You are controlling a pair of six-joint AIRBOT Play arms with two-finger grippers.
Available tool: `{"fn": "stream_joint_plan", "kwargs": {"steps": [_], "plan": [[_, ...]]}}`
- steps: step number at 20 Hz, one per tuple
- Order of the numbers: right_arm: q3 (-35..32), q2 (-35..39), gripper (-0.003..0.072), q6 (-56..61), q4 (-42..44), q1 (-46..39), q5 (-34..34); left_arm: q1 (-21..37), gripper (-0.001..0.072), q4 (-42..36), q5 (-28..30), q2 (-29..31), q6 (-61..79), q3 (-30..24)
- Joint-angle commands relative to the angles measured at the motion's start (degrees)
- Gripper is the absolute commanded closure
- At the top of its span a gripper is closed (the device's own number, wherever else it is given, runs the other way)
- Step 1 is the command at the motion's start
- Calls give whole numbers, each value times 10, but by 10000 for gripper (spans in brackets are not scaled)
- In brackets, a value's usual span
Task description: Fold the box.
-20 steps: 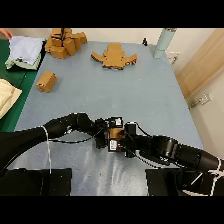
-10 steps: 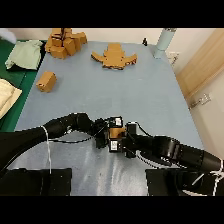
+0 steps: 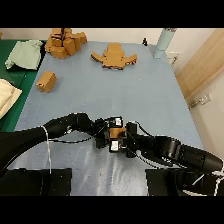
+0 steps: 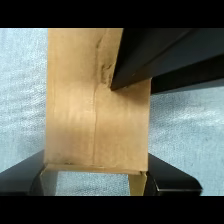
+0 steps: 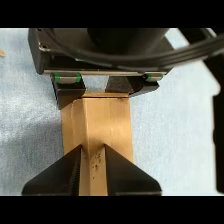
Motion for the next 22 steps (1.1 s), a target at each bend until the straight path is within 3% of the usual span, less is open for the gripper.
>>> {"fn": "stream_joint_plan", "kwargs": {"steps": [1,16,18,22], "plan": [[0,1,533,0,0,0,3,0,331,0,0,0,0,0],[0,16,533,0,0,0,1,0,331,0,0,0,0,0],[0,19,598,0,0,0,-4,0,331,0,0,0,0,0],[0,21,598,0,0,0,-10,0,331,0,0,0,0,0]]}}
